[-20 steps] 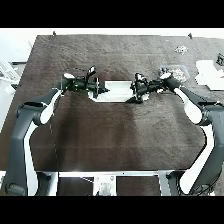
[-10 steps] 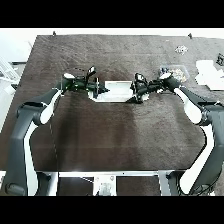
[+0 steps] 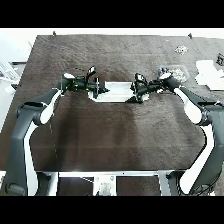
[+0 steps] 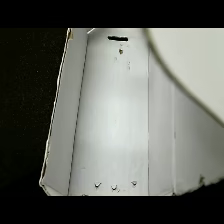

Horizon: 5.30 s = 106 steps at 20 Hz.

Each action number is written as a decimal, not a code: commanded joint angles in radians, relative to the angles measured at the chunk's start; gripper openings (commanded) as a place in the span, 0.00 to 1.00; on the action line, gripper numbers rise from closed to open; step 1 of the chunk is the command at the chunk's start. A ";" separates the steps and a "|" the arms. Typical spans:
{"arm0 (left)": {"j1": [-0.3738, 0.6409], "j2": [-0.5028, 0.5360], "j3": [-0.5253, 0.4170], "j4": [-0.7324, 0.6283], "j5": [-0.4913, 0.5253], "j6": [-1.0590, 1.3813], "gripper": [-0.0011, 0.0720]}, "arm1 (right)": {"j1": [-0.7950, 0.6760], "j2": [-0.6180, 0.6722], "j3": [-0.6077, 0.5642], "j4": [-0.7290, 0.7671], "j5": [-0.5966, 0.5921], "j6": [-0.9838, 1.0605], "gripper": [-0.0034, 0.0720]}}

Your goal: Fold the box and place the chain.

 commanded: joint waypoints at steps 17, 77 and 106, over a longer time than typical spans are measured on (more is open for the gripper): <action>0.000 0.000 0.000 0.000 0.002 0.001 0.04 | 0.001 0.000 0.000 -0.001 0.000 -0.023 0.88; 0.125 0.170 0.003 -0.111 -0.436 -0.075 0.07 | 0.000 0.000 0.000 -0.023 0.009 -0.022 0.81; -0.067 0.618 -0.765 -0.045 0.304 0.142 0.04 | 0.001 0.000 0.000 -0.023 0.009 -0.022 0.81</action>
